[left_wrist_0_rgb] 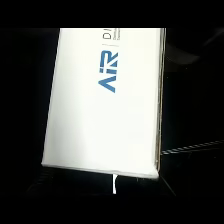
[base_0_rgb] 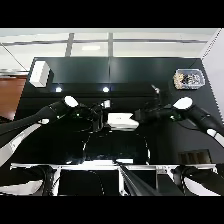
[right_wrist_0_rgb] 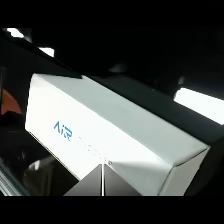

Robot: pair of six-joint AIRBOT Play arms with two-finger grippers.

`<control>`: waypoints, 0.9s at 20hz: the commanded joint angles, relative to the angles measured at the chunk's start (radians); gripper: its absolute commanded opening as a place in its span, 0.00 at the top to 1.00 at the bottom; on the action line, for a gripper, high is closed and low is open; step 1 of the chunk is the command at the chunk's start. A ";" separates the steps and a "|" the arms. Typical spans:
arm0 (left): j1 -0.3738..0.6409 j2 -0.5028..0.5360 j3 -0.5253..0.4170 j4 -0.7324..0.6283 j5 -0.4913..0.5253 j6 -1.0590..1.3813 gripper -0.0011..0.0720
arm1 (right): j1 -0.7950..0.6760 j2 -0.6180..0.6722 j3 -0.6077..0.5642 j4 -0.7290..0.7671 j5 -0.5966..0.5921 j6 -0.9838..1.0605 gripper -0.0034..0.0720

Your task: Fold the box and place the chain.

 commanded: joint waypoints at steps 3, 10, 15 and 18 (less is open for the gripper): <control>0.014 0.002 0.011 -0.003 -0.002 -0.031 0.00 | -0.158 0.175 0.125 -0.114 0.209 0.010 0.93; 0.026 0.138 0.037 0.173 -0.105 -0.169 0.01 | -0.368 0.303 0.124 -0.278 0.447 0.075 0.93; -0.011 0.158 0.084 0.130 -0.149 -0.270 0.02 | -0.387 0.302 0.122 -0.261 0.260 0.057 0.93; -0.065 0.097 0.175 0.127 -0.149 -0.271 0.02 | -0.387 0.302 0.122 -0.230 0.203 0.057 0.93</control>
